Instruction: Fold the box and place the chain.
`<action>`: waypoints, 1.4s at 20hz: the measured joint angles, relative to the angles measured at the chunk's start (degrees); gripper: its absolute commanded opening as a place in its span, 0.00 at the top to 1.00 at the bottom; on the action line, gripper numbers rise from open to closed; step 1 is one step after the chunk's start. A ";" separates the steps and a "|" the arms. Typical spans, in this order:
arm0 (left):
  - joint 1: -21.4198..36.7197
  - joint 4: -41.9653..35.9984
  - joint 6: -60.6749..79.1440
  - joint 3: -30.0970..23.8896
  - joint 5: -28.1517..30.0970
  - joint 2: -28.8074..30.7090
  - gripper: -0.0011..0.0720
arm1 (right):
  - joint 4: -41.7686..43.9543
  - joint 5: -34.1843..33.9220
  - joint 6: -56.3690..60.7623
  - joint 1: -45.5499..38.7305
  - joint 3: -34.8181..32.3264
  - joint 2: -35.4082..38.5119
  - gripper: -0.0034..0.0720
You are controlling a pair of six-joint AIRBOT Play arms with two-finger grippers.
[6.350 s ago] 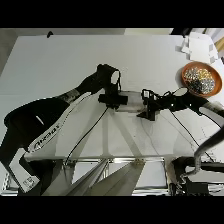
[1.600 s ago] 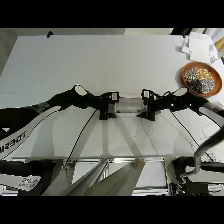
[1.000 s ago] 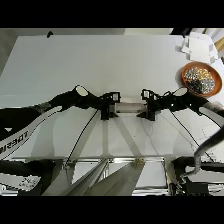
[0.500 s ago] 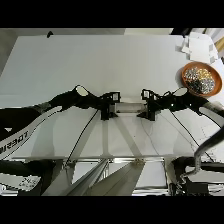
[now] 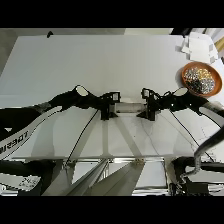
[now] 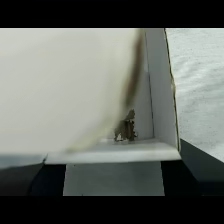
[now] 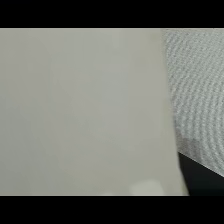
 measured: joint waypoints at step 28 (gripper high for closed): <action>-0.11 -0.09 -0.07 -0.09 -0.26 0.00 0.61 | 4.44 6.08 22.01 0.94 -0.07 20.96 0.94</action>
